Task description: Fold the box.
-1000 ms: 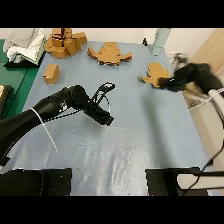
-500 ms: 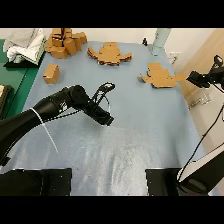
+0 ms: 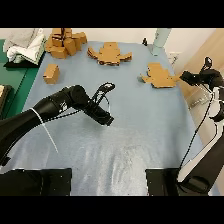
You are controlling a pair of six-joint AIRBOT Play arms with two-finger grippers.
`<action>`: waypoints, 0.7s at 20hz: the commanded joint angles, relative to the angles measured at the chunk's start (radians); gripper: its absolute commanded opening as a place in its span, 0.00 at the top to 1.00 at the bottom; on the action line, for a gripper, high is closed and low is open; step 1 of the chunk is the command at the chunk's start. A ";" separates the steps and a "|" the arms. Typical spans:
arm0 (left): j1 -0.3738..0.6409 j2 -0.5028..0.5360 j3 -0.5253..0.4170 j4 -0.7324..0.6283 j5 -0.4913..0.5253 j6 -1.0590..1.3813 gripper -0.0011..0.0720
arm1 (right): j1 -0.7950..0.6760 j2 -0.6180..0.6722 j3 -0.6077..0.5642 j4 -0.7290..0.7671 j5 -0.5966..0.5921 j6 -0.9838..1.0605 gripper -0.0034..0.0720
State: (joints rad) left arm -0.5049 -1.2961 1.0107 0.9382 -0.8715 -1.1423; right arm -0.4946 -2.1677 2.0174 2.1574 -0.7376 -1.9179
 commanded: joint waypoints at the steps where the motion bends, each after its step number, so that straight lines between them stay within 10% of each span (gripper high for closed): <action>1: 0.000 -0.001 0.000 0.000 0.001 0.001 0.86 | 0.000 -0.019 0.018 0.004 0.039 0.006 0.35; 14: 0.000 -0.001 0.000 0.000 0.000 0.001 0.86 | -0.002 -0.050 0.018 0.045 0.101 0.006 0.52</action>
